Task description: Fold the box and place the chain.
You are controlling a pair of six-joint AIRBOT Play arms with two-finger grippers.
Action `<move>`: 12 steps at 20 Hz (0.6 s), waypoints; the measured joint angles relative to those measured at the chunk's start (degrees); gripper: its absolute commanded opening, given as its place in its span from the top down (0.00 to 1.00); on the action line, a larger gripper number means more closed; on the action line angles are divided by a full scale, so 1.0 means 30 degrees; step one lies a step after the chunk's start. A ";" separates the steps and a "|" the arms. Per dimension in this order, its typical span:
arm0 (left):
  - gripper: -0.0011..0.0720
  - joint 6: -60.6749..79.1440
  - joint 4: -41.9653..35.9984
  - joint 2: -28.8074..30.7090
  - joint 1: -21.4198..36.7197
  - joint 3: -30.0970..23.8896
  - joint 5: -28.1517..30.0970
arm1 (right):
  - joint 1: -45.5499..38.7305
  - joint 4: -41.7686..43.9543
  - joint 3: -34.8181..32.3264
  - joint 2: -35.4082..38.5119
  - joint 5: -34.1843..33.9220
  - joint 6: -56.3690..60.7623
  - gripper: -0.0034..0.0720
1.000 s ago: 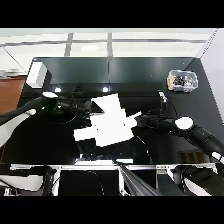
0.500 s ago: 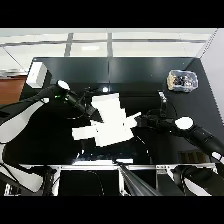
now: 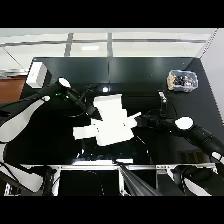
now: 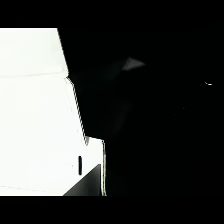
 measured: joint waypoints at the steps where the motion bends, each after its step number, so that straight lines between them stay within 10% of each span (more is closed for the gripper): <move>1: 0.95 0.0437 -0.0219 0.0000 0.0058 0.0000 -0.0131 | 0.0000 -0.0138 0.0000 0.0000 0.0036 0.0000 0.21; 2: 0.95 0.0765 -0.0430 0.0000 0.0117 0.0015 -0.0146 | -0.0007 -0.0372 0.0015 0.0000 0.0168 -0.0007 0.04; 8: 0.96 0.1690 -0.0685 0.0925 0.0117 -0.0240 -0.0248 | -0.2091 -0.6040 0.2433 0.0029 0.5836 0.0000 0.04; 12: 0.95 0.3971 -0.0816 0.4189 -0.1625 -0.2725 0.3555 | -0.3475 -1.0644 0.4801 0.0073 1.0295 -0.0204 0.04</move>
